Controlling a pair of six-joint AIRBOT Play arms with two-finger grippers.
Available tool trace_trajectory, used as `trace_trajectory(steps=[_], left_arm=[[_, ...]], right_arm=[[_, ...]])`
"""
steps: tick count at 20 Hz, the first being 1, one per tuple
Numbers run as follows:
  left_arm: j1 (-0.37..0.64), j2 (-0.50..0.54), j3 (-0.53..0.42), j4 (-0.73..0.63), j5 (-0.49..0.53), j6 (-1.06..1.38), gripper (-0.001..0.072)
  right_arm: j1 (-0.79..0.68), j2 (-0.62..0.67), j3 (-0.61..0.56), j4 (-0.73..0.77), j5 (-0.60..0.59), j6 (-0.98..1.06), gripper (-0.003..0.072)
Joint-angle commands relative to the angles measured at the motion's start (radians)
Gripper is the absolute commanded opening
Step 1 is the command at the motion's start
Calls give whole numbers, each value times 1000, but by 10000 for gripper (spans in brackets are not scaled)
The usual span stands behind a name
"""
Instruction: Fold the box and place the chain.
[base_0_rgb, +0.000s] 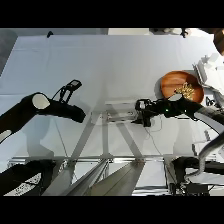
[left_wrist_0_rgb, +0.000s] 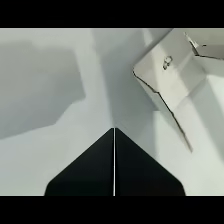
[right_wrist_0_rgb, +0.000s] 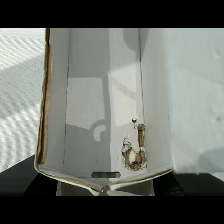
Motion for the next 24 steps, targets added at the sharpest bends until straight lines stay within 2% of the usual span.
trace_trajectory(steps=[1, 4, 7, 16, 17, 18, 19, 24], left_arm=[[-22, -77, -42, -143, 25, -168, 10], [-99, -119, -42, -152, 111, -171, 10], [-140, -129, -42, -187, 139, -172, 7], [-139, -126, -42, -531, 220, -50, 17], [-139, -125, -42, -533, 240, -52, 72], [-139, -125, -42, -531, 251, -53, 184], [-139, -125, -42, -532, 254, -58, 255], [-139, -125, -42, -532, 230, -58, 282]], right_arm=[[0, 0, 1, 0, 0, 0, 524], [0, 0, 1, 0, 0, 0, 524], [0, 0, 1, 0, 0, 0, 524], [0, 0, 1, 0, 0, 0, 524], [0, 0, 1, 0, 0, 0, 524], [0, 0, 1, 0, 0, 0, 524], [0, 0, 1, 0, 0, 0, 524], [0, 0, 1, 0, 0, 0, 524]])
